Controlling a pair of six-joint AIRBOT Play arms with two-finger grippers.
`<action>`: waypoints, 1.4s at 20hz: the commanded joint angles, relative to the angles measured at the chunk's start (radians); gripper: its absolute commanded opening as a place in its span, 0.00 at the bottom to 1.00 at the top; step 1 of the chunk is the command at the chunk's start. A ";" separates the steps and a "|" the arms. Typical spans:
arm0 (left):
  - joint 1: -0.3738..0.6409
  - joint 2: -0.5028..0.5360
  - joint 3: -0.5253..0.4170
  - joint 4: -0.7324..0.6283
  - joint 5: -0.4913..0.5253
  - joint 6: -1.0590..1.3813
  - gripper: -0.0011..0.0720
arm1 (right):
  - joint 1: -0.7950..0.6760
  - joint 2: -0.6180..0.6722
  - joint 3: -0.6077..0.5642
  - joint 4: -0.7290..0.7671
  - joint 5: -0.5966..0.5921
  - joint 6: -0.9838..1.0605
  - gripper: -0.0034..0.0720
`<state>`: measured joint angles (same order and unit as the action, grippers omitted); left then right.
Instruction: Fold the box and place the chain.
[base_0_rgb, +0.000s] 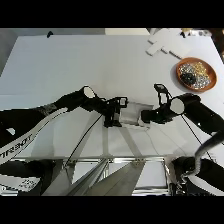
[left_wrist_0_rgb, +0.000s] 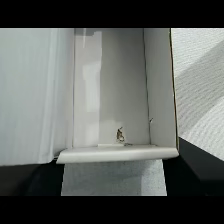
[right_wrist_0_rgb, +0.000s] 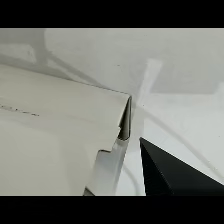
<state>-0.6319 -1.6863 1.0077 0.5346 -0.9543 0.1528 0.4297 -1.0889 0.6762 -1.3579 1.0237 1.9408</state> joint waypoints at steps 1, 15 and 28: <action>0.001 0.000 0.000 0.000 0.000 0.000 0.25 | 0.042 -0.012 0.014 -0.055 0.008 0.116 0.67; 0.001 0.000 0.000 0.000 0.000 0.000 0.25 | 0.150 -0.087 0.014 -0.111 -0.021 0.259 0.56; 0.001 0.000 0.000 0.000 0.000 0.000 0.25 | 0.150 -0.105 0.014 -0.142 -0.017 0.315 0.42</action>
<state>-0.6315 -1.6859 1.0077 0.5346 -0.9535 0.1543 0.5797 -1.1896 0.6903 -1.4914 0.9916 2.2303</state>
